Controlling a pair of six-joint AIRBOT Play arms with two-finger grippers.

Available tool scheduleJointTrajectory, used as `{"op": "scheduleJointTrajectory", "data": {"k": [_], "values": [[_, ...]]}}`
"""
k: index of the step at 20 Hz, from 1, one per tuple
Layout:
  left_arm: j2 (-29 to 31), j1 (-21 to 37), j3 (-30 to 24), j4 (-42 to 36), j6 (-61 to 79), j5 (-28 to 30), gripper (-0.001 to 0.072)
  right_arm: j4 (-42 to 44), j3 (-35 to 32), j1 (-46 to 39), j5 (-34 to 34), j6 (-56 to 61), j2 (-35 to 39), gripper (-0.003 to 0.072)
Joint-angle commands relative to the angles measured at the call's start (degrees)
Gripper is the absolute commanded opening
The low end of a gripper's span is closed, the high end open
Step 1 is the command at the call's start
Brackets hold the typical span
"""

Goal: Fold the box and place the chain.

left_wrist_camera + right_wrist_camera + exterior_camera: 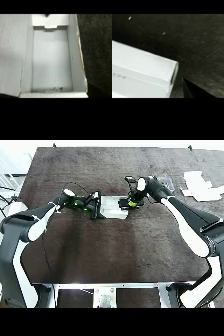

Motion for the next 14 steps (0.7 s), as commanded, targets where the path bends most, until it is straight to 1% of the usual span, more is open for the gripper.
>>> {"op": "scheduleJointTrajectory", "data": {"k": [1, 4, 8, 10, 11, 14], "values": [[0.0, 0.0, 0.0, 0.0, 0.0, 0.0, 0.0349, -6.0, 2.5, 1.0, 2.1, 5.9, -0.4, 0.0445], [0.0, 0.0, 0.0, 0.0, 0.0, 0.0, 0.035, -6.3, 2.5, 1.7, 2.3, 9.3, -1.0, 0.0445], [0.0, 0.0, 0.0, 0.0, 0.0, 0.0, 0.0349, -6.3, 2.5, 3.6, 2.4, 9.8, -2.9, 0.0443], [0.0, 0.0, 0.0, 0.0, 0.0, 0.0, 0.035, -7.3, 2.5, 3.7, 2.4, 12.0, -3.6, 0.0409], [0.0, 0.0, 0.0, 0.0, 0.0, 0.0, 0.0349, -8.7, 2.5, 3.7, 2.4, 13.5, -3.7, 0.0409], [0.0, 0.0, 0.0, 0.0, 0.0, 0.0, 0.0349, -10.1, 2.6, 3.6, 4.9, 14.3, -3.7, 0.0409]]}}
